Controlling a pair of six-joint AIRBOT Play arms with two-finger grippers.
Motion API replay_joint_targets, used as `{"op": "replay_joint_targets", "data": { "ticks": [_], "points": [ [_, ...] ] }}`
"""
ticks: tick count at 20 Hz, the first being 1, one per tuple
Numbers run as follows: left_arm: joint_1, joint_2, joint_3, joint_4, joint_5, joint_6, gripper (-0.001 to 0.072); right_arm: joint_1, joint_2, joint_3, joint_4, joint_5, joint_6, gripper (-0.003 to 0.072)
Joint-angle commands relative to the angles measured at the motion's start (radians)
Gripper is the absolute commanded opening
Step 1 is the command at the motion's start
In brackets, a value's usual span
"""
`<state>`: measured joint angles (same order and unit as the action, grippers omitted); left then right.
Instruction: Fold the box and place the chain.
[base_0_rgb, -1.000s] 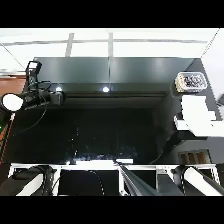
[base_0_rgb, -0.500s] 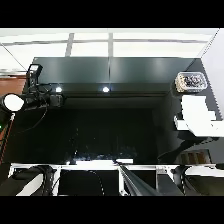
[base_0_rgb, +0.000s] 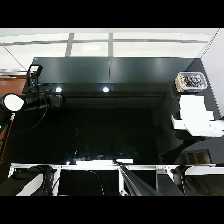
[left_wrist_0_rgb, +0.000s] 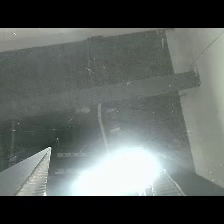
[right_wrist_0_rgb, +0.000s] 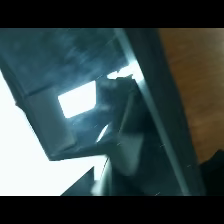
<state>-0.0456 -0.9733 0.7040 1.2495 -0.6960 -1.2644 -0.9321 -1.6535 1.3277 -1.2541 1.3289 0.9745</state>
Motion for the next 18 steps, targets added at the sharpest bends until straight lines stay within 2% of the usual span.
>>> {"op": "replay_joint_targets", "data": {
  "ticks": [1, 5, 8, 13, 15, 18],
  "points": [
    [0.001, 0.000, 0.000, 0.000, 0.001, 0.000, 0.0713, 0.018, 0.023, 0.010, 0.061, 0.139, -0.021, 0.0021],
    [0.001, 0.000, 0.000, 0.000, 0.010, 0.001, 0.0713, 0.085, 0.088, -0.032, 0.294, 0.237, -0.018, 0.0020],
    [0.001, 0.000, 0.000, -0.001, 0.014, 0.000, 0.0713, 0.200, 0.224, -0.175, 0.427, 0.177, -0.056, 0.0021],
    [0.000, 0.000, 0.000, -0.028, -0.057, 0.000, 0.0713, 0.483, 0.546, -0.600, 0.717, -0.224, -0.135, 0.0021],
    [0.000, 0.000, 0.000, -0.032, -0.045, 0.000, 0.0713, 0.633, 0.660, -0.792, 0.883, -0.382, -0.209, 0.0021],
    [-0.002, -0.007, 0.000, -0.105, -0.041, 0.001, 0.0713, 0.877, 0.731, -0.979, 1.081, -0.617, -0.299, 0.0021]
  ]
}}
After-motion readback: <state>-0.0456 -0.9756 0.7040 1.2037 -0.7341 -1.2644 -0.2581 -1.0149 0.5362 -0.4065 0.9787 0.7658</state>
